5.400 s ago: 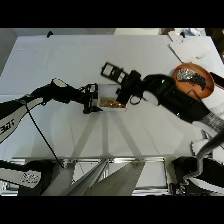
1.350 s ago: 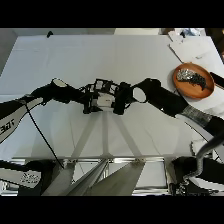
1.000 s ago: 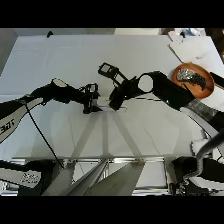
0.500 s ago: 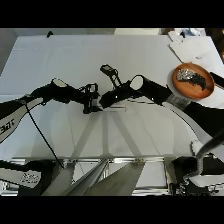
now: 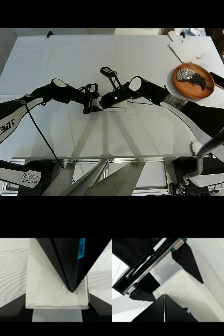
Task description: Fold the box and place the chain.
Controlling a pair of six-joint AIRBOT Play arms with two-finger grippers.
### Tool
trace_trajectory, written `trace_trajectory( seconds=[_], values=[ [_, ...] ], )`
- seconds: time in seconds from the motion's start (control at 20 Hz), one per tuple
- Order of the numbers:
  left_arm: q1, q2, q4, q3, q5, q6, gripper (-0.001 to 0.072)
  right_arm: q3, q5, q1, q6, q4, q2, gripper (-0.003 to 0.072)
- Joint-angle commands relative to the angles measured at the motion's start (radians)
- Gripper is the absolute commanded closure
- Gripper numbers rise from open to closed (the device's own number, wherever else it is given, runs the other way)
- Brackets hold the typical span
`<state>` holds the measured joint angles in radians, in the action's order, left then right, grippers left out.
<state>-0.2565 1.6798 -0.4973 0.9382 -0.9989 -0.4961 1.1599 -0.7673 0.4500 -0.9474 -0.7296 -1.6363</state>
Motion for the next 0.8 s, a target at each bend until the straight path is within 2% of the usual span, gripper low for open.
trace_trajectory(
  seconds=[0.0,0.45,0.6,0.75],
  values=[
    [0.000,0.000,0.000,0.000,0.000,0.000,0.0495,0.000,-0.022,0.001,-0.025,-0.056,0.002,0.0676],
    [0.000,0.000,0.000,0.000,0.000,0.000,0.0495,-0.001,0.058,0.001,-0.013,-0.061,0.150,0.0674],
    [0.000,0.000,0.000,0.000,0.000,0.000,0.0495,-0.016,0.051,0.011,-0.014,-0.042,0.146,0.0676],
    [0.000,0.000,0.000,0.000,0.000,0.000,0.0495,-0.089,0.079,0.023,-0.014,0.011,0.134,0.0677]
  ],
)
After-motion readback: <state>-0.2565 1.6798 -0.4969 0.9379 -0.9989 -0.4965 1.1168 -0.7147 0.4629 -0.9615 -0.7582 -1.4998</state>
